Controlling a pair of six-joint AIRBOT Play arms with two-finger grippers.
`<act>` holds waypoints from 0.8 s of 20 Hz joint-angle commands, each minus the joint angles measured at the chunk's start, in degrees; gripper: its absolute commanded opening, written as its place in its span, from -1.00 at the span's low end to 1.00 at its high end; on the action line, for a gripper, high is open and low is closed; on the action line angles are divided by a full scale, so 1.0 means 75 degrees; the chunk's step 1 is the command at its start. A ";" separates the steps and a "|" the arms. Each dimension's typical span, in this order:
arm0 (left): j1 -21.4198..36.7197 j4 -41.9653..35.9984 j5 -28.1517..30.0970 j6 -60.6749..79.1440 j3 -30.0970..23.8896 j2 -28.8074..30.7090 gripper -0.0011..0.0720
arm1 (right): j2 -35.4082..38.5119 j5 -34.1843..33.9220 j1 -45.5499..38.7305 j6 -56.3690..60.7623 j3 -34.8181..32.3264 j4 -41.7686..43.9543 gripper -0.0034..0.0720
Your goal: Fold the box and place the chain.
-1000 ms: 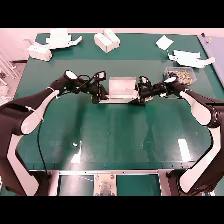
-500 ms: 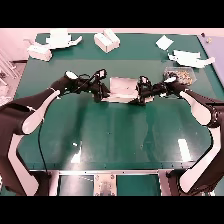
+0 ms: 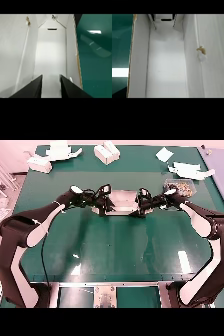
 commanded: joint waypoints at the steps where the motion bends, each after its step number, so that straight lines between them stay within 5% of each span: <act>1: -0.0052 0.0169 0.0079 0.0070 -0.0003 -0.0009 -0.07 | 0.0003 0.0000 0.0003 0.0006 0.0003 0.0009 0.74; 2: -0.0052 0.0233 0.0105 -0.0026 -0.0003 -0.0009 0.21 | 0.0003 0.0000 0.0003 0.0006 0.0003 0.0009 0.74; 4: -0.0044 0.0280 0.0099 -0.0111 -0.0003 -0.0009 0.41 | 0.0003 0.0000 0.0003 0.0006 0.0003 0.0009 0.74; 8: -0.0044 0.0364 0.0111 -0.0122 -0.0003 -0.0012 0.50 | 0.0003 0.0000 0.0003 0.0006 0.0003 0.0009 0.74; 9: -0.0044 0.0376 0.0128 -0.0131 -0.0003 -0.0009 0.85 | 0.0003 0.0000 0.0003 0.0006 0.0003 0.0009 0.74; 14: -0.0044 0.0452 0.0239 -0.0187 -0.0003 -0.0009 0.86 | 0.0003 0.0000 0.0003 0.0006 0.0003 0.0009 0.74; 16: -0.0044 0.0449 0.0408 -0.0152 -0.0003 0.0035 0.59 | 0.0003 0.0000 0.0003 0.0006 0.0003 0.0009 0.74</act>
